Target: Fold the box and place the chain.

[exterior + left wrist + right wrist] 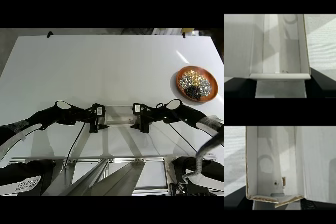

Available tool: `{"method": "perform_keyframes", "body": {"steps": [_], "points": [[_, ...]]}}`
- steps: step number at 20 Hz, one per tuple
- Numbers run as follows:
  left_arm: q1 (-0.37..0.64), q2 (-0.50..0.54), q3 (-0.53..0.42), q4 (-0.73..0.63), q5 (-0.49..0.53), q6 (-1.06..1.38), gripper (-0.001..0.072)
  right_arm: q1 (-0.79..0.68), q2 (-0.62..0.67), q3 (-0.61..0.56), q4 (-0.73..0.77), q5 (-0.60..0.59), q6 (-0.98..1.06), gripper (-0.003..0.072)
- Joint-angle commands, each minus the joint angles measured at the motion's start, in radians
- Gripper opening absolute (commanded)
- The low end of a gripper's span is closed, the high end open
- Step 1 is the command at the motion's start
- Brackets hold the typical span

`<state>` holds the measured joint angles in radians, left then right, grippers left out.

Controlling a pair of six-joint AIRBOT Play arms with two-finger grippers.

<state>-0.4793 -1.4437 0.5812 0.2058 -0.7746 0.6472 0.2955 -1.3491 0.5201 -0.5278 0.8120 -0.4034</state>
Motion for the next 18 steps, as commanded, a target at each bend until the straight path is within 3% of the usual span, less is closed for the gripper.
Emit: {"method": "perform_keyframes", "body": {"steps": [1, 16, 17, 18], "points": [[-0.002, -0.001, 0.0, 0.004, 0.013, -0.001, 0.0254, 0.0, 0.0, 0.0, 0.002, 0.0, 0.003, 0.0403], [-0.002, -0.001, 0.0, 0.004, 0.011, -0.001, 0.0253, 0.0, 0.0, 0.0, 0.006, 0.033, 0.002, 0.0402], [-0.002, -0.001, 0.0, 0.004, 0.011, -0.001, 0.0254, 0.0, 0.001, 0.0, -0.007, 0.031, 0.002, 0.0431], [-0.002, -0.001, 0.0, 0.004, 0.011, -0.001, 0.0254, 0.0, 0.004, 0.0, -0.04, 0.029, 0.003, 0.0544]]}}
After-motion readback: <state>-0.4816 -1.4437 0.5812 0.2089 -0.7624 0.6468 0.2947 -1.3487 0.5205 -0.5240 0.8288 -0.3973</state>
